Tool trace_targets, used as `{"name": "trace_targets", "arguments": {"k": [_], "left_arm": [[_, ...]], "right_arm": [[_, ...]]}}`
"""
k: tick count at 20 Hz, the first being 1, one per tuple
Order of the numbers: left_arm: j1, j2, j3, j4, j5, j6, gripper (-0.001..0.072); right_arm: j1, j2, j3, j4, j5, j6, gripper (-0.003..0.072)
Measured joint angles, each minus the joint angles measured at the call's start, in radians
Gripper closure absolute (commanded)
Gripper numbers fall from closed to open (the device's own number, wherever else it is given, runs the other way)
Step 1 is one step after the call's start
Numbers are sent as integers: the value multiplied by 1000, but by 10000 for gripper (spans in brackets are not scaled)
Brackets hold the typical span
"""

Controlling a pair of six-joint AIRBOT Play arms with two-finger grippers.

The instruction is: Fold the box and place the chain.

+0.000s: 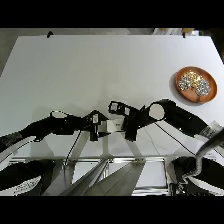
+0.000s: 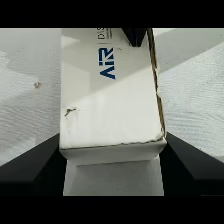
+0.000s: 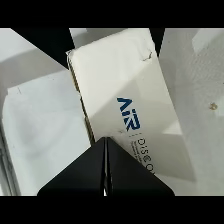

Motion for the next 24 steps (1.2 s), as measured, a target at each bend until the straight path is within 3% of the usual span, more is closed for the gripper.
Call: {"name": "trace_targets", "arguments": {"k": [6, 11, 18, 24], "left_arm": [[0, 0, 0, -2, -4, 0, 507], [0, 0, 0, -3, -6, -3, 507], [0, 0, 0, -1, -3, 0, 507], [0, 0, 0, -1, -3, 0, 507]], "right_arm": [[0, 14, -1, -24, 3, 73, 669], [-51, 117, 3, -125, 52, 242, 669], [-223, 223, 4, -357, 353, 685, 670], [-304, 235, 4, -567, 519, 1056, 669]]}}
